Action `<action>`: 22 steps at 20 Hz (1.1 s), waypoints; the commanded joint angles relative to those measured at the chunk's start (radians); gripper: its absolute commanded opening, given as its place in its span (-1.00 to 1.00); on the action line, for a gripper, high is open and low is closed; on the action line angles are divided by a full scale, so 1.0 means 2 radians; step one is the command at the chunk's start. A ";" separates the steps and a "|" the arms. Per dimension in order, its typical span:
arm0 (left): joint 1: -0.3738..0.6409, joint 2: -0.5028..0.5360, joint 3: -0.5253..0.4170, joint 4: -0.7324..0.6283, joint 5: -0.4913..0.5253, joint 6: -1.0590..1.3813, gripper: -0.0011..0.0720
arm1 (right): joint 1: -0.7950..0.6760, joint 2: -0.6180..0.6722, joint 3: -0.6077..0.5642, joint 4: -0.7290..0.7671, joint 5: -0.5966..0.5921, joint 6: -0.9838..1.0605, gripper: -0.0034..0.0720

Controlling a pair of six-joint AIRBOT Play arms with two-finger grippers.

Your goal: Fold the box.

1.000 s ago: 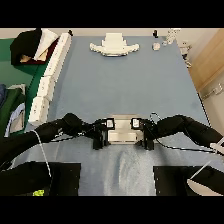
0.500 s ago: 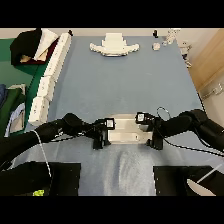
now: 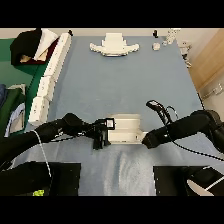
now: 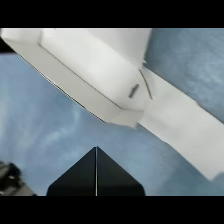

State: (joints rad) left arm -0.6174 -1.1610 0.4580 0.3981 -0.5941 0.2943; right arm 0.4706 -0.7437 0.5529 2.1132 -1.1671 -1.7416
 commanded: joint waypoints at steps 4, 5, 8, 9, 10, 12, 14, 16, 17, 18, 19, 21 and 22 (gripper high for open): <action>0.000 0.000 0.001 0.000 0.000 0.000 0.46 | 0.073 -0.069 0.011 0.131 0.247 0.110 -0.91; 0.000 0.000 0.001 0.000 0.000 0.000 0.46 | 0.068 -0.082 0.020 0.126 0.262 0.110 -0.91; 0.000 0.000 0.001 0.000 0.000 0.000 0.46 | 0.043 -0.109 0.039 0.103 0.279 0.110 -0.91; 0.000 0.000 0.001 0.000 0.000 0.000 0.46 | 0.031 -0.117 0.042 0.101 0.280 0.110 -0.91; 0.000 0.000 0.001 0.000 0.000 0.000 0.46 | 0.020 -0.124 0.042 0.098 0.281 0.110 -0.91; 0.000 0.000 0.001 0.000 0.000 0.000 0.46 | 0.011 -0.148 0.042 0.094 0.278 0.109 -0.91; 0.000 0.000 0.001 0.000 0.000 0.000 0.46 | 0.011 -0.180 0.042 0.094 0.266 0.107 -0.91; 0.000 0.000 0.001 0.000 0.000 0.000 0.46 | 0.011 -0.205 0.042 0.094 0.252 0.095 -0.91; 0.000 0.000 0.001 0.000 0.000 0.000 0.46 | 0.011 -0.215 0.042 0.094 0.245 0.089 -0.91; 0.000 0.000 0.001 0.000 0.000 0.000 0.46 | 0.011 -0.222 0.042 0.094 0.241 0.085 -0.91; 0.000 0.000 0.001 0.000 0.000 0.000 0.46 | 0.011 -0.226 0.041 0.094 0.238 0.085 -0.91; 0.000 0.000 0.001 0.000 0.000 0.000 0.46 | 0.011 -0.227 0.041 0.094 0.238 0.084 -0.91; 0.000 0.000 0.001 0.000 0.000 0.000 0.46 | 0.011 -0.227 0.041 0.094 0.238 0.085 -0.91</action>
